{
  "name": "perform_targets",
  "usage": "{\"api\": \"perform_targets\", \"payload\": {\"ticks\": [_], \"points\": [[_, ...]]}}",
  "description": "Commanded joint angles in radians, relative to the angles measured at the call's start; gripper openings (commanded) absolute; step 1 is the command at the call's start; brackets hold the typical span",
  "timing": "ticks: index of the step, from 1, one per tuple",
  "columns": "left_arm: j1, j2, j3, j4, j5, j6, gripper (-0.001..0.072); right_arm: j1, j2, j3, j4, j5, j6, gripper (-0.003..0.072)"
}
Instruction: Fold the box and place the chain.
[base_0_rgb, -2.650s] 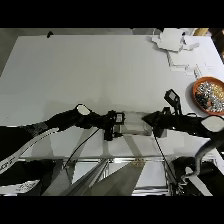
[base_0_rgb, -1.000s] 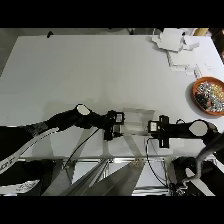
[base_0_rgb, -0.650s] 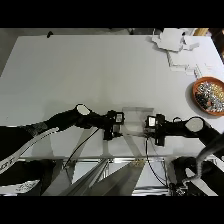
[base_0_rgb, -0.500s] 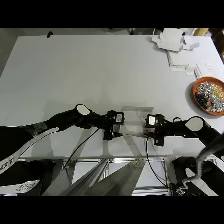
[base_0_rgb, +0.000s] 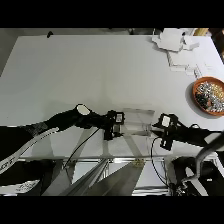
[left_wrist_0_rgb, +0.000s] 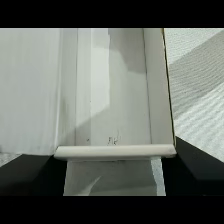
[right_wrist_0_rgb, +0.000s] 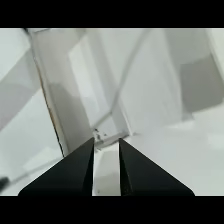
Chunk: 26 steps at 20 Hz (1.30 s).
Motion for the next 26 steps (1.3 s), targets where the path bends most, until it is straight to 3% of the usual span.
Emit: {"api": "perform_targets", "payload": {"ticks": [1, 2, 5, 12, 16, 26], "points": [[0.000, 0.001, 0.000, 0.001, 0.000, 0.002, 0.0218, -0.103, 0.083, 0.039, -0.042, 0.064, 0.179, 0.0122], [0.000, 0.001, 0.000, 0.001, 0.000, 0.002, 0.0218, -0.143, 0.070, 0.055, -0.042, 0.075, 0.198, 0.0057], [0.000, 0.001, 0.000, 0.001, -0.001, 0.002, 0.0218, -0.245, -0.003, 0.064, -0.051, 0.048, 0.287, 0.0022], [0.000, 0.001, 0.000, 0.001, 0.000, 0.002, 0.0218, -0.358, -0.240, 0.064, -0.069, 0.003, 0.517, 0.0022], [0.000, 0.001, 0.000, 0.001, 0.000, 0.002, 0.0218, -0.358, -0.283, 0.064, -0.201, 0.013, 0.673, 0.0022], [0.000, 0.001, 0.000, 0.001, 0.000, 0.002, 0.0218, -0.358, -0.364, 0.069, -0.119, 0.048, 0.598, 0.0019]]}}
